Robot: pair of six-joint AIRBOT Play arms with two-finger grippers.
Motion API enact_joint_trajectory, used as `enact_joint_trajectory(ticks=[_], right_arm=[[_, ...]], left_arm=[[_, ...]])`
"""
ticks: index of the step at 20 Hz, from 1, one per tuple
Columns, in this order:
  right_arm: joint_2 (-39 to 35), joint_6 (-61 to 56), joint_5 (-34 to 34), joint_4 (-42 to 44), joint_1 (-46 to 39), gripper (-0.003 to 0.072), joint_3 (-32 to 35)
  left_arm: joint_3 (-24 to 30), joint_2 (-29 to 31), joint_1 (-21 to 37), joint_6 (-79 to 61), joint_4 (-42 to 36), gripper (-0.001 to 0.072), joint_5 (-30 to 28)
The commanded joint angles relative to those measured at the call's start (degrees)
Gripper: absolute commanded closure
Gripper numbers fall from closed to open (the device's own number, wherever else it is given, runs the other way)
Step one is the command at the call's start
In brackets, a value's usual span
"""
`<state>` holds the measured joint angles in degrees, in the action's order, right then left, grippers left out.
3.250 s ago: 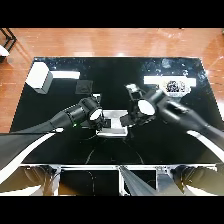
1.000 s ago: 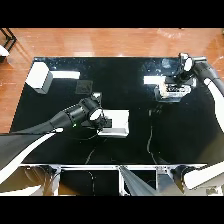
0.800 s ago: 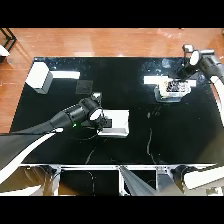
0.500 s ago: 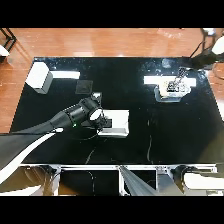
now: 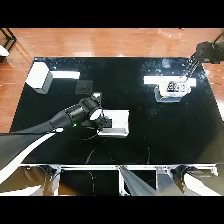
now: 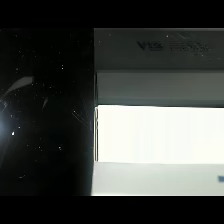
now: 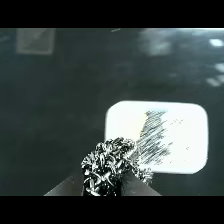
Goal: Fold the box and place the chain.
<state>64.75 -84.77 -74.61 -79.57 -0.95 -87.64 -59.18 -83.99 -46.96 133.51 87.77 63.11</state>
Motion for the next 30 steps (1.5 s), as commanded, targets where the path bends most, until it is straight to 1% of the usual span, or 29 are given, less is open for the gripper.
enact_joint_trajectory(ticks=[1, 4, 7, 9, 12, 14, 16, 18, 23, 27, 30], right_arm=[[-8.09, 1.49, -6.56, 0.68, 5.97, 0.0668, 3.56], [-13.27, 1.01, -10.32, 2.75, 14.16, 0.0668, 10.75], [-14.47, 1.09, -11.56, 8.98, 22.18, 0.0668, 16.35], [-14.4, 1.05, -9.03, 10.84, 27.19, 0.0668, 18.36], [-13.42, -0.68, -4.57, 11.74, 32.06, 0.0668, 18.91], [-12.31, -0.74, -0.85, 14.14, 34.05, 0.0668, 18.91], [-10.16, -0.76, 1.05, 16.22, 35.69, 0.0668, 18.95], [-7.78, -0.74, 3.65, 16.31, 36.85, 0.0668, 19.52], [-3.04, -0.33, 4.42, 16.37, 37.11, 0.0668, 21.75], [0.39, -0.24, 6.38, 16.63, 37.18, 0.0667, 24.11], [3.02, 0.44, 7.06, 16.98, 37.51, 0.0667, 24.5]], left_arm=[[0.0, 0.0, -0.02, -0.02, 0.04, 0.0694, 0.15], [0.0, 0.0, -0.02, -0.02, 0.02, 0.0694, 0.2], [0.0, 0.0, -0.02, -0.02, 0.02, 0.0694, 0.17], [0.0, 0.0, -0.02, -0.02, 0.04, 0.0694, 0.07], [0.0, 0.0, -0.02, -0.02, 0.04, 0.0694, -0.04], [0.0, 0.0, -0.02, 0.0, 0.0, 0.0693, -0.04], [0.0, 0.0, -0.02, 0.0, 0.0, 0.0693, -0.04], [0.0, 0.0, -0.02, 0.0, 0.0, 0.0694, -0.02], [0.0, 0.0, -0.02, 0.0, 0.0, 0.0693, -0.02], [0.0, 0.0, -0.02, 0.0, -0.02, 0.0694, -0.02], [0.0, 0.0, -0.02, 0.0, 0.0, 0.0694, -0.02]])
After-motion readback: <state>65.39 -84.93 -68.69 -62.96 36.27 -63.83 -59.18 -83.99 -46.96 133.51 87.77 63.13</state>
